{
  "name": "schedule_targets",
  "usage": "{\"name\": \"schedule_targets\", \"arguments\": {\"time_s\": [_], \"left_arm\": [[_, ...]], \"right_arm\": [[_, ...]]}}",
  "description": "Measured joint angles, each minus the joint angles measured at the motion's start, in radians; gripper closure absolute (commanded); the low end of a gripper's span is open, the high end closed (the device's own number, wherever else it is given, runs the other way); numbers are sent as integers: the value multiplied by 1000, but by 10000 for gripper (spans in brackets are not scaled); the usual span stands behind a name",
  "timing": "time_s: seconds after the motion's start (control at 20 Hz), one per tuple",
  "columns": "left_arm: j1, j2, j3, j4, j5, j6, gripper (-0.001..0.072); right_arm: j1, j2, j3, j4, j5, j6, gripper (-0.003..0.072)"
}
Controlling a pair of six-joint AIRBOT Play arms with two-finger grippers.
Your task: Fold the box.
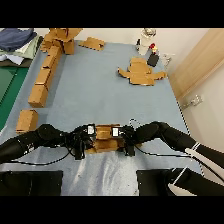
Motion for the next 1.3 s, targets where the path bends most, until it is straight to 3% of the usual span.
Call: {"name": "schedule_targets", "arguments": {"time_s": [0.65,0.7,1.3], "left_arm": [[-1,-3,0,-93,10,68,549],[-1,-3,0,-97,10,69,690],[-46,-27,0,-132,52,102,692]], "right_arm": [[0,0,0,0,0,0,182],[0,0,0,0,0,0,182],[0,0,0,0,0,0,181]]}}
